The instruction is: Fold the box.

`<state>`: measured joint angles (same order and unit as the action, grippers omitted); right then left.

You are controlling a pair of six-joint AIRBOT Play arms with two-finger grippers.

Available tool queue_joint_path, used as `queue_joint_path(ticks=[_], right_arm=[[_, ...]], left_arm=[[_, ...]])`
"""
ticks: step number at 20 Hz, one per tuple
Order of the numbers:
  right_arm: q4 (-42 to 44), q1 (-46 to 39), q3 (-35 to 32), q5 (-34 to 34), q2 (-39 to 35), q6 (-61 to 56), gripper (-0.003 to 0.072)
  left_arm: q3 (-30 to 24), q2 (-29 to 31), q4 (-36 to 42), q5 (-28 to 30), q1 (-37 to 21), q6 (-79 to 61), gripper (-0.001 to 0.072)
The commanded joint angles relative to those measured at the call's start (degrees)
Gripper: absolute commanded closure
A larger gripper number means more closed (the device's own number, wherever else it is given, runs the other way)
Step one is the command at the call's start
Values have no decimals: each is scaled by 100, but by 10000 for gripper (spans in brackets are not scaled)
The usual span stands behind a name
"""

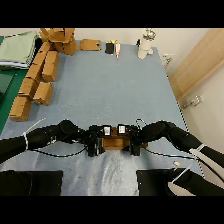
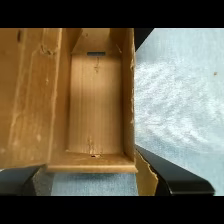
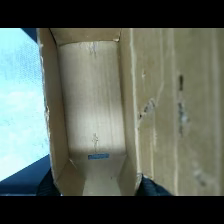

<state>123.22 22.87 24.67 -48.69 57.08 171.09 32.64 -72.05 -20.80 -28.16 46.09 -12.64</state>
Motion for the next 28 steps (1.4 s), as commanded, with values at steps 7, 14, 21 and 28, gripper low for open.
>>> queue_joint_path(ticks=[7,14,21,28], right_arm=[[0,-2,2,0,0,-2,179],[0,-2,2,0,0,-2,180],[0,-2,2,0,0,-2,179],[24,-2,2,7,0,0,179]], left_arm=[[4,-11,0,-81,0,-153,250],[4,-9,0,-81,0,-149,223],[4,-9,0,-79,0,-149,223],[4,-9,0,-79,0,-149,222]])
